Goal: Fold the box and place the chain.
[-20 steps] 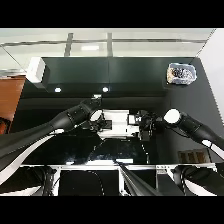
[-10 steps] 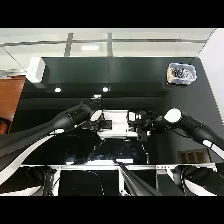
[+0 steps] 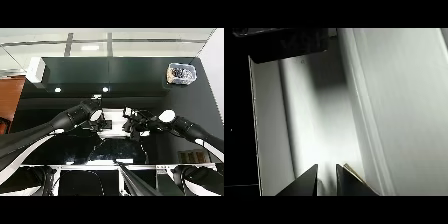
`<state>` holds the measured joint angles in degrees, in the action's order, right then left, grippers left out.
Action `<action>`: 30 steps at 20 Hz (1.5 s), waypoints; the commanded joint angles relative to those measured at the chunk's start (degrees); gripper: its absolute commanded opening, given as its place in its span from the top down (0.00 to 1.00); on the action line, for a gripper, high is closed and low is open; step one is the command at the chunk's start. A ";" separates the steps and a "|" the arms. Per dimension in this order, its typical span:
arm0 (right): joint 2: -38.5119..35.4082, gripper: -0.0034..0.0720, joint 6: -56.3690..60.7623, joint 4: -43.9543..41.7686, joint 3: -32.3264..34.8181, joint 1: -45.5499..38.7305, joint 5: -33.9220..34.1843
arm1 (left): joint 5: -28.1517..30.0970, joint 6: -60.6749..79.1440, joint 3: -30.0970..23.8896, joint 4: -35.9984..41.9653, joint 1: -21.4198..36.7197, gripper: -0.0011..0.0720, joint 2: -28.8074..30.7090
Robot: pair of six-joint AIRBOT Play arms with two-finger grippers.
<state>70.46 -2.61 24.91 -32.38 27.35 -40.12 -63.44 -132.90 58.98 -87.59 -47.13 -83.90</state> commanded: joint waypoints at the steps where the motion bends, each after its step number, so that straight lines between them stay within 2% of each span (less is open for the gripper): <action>1: 0.48 0.78 0.92 -0.70 0.02 0.39 0.79 | 0.20 -0.02 0.07 0.02 0.00 0.95 -0.04; 2: 0.46 0.77 0.96 -0.70 0.02 0.39 0.44 | 0.20 -0.02 0.07 0.04 0.00 0.95 -0.04; 3: 0.48 0.43 1.88 -0.72 0.02 0.39 0.59 | 0.20 -0.02 0.07 0.02 0.00 0.95 -0.04; 4: 0.46 0.41 2.23 -0.66 0.02 0.39 0.39 | 0.20 -0.02 0.07 0.02 0.00 0.95 -0.04; 5: 0.46 0.74 2.29 -0.66 0.02 0.39 0.07 | 0.20 -0.02 0.07 0.04 0.00 0.95 -0.04; 6: 0.46 0.67 2.80 -0.72 0.02 0.39 0.11 | 0.20 -0.02 0.07 0.04 0.00 0.95 -0.04; 7: 0.46 0.39 3.63 -0.87 0.02 0.39 0.13 | 0.20 -0.02 0.07 0.04 0.00 0.95 -0.04; 8: 0.37 0.45 4.44 -0.57 0.02 0.37 0.04 | 0.17 -0.02 0.07 0.02 0.00 0.95 -0.04; 9: -0.15 0.88 6.54 0.76 -0.09 0.35 -0.39 | 0.20 -0.02 0.07 0.04 0.00 0.95 -0.04; 10: -1.22 0.94 10.67 2.67 -0.44 0.00 -1.40 | 0.22 -0.02 0.07 0.02 0.00 0.95 -0.04; 12: -5.35 0.94 26.60 9.90 -2.08 -2.86 -4.35 | 0.17 -0.02 0.07 0.02 0.00 0.95 -0.04; 14: -10.27 0.94 42.56 21.49 -5.77 -9.33 -11.50 | 0.17 -0.02 0.07 0.04 0.00 0.95 -0.07; 16: -14.12 0.94 57.92 30.77 -8.00 -19.39 -16.74 | 0.13 -0.02 0.07 0.02 0.00 0.95 -0.07; 18: -14.29 0.94 70.53 33.75 -6.40 -31.71 -17.31 | 0.15 -0.02 0.07 0.04 0.00 0.95 -0.07; 20: -12.79 0.94 77.00 28.72 -1.36 -41.48 -16.22 | 0.15 -0.02 0.07 0.02 0.00 0.95 -0.07; 22: -9.90 0.94 73.85 19.04 3.93 -45.18 -17.92 | 0.15 -0.02 0.07 0.04 0.00 0.95 -0.07; 24: -5.51 0.94 65.33 10.67 6.49 -43.04 -22.95 | 0.15 -0.02 0.07 0.04 0.00 0.95 -0.07; 26: -0.66 0.94 62.62 7.56 6.64 -37.59 -26.32 | 0.15 -0.02 0.07 0.02 0.00 0.95 -0.07; 28: 3.02 0.94 60.28 4.63 6.62 -30.91 -25.05 | 0.15 -0.02 0.07 0.02 0.00 0.95 -0.07; 30: 4.81 0.94 53.92 -2.60 6.60 -25.55 -24.04 | 0.15 -0.02 0.07 0.02 0.00 0.95 -0.07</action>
